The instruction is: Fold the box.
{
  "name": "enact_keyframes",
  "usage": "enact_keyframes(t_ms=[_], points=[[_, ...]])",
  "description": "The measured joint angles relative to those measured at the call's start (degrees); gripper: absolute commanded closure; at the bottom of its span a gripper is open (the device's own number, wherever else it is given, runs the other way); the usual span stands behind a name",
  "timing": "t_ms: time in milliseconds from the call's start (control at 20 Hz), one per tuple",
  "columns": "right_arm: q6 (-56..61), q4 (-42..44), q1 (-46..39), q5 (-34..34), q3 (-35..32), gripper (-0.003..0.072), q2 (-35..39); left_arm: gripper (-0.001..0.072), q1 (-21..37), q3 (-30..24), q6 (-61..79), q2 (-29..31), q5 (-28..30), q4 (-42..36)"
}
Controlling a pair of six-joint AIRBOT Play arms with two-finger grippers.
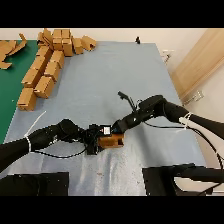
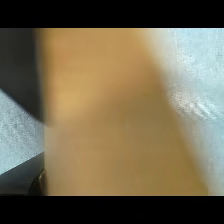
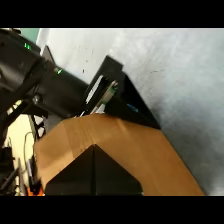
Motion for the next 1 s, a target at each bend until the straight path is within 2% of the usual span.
enact_keyframes(t_ms=[150,500,550,600,700,800,1000], points=[[-4.28,-0.22,3.72,6.60,-4.26,0.0682,4.04,0.0100,-0.02,0.00,0.00,-0.02,0.00,0.02],[-8.00,-6.67,12.02,25.42,-15.15,0.0679,21.09,0.0100,-0.02,0.00,0.00,0.00,0.00,0.02],[-8.22,-8.46,13.29,27.69,-15.96,0.0648,22.97,0.0100,-0.02,0.00,0.00,0.00,0.00,0.02],[-8.26,-10.27,14.40,29.38,-16.50,0.0570,24.30,0.0100,-0.02,0.00,0.00,0.00,0.00,0.00],[-8.52,-14.45,16.52,32.00,-17.20,0.0496,26.14,0.0100,0.00,0.00,0.00,0.00,0.02,0.02],[-9.88,-17.64,17.86,34.27,-17.53,0.0312,26.99,0.0100,-0.02,0.00,0.02,0.00,0.00,0.02],[-15.93,-21.33,19.02,37.31,-16.76,0.0303,27.71,0.0100,-0.02,0.00,-0.02,0.00,0.02,0.00]])
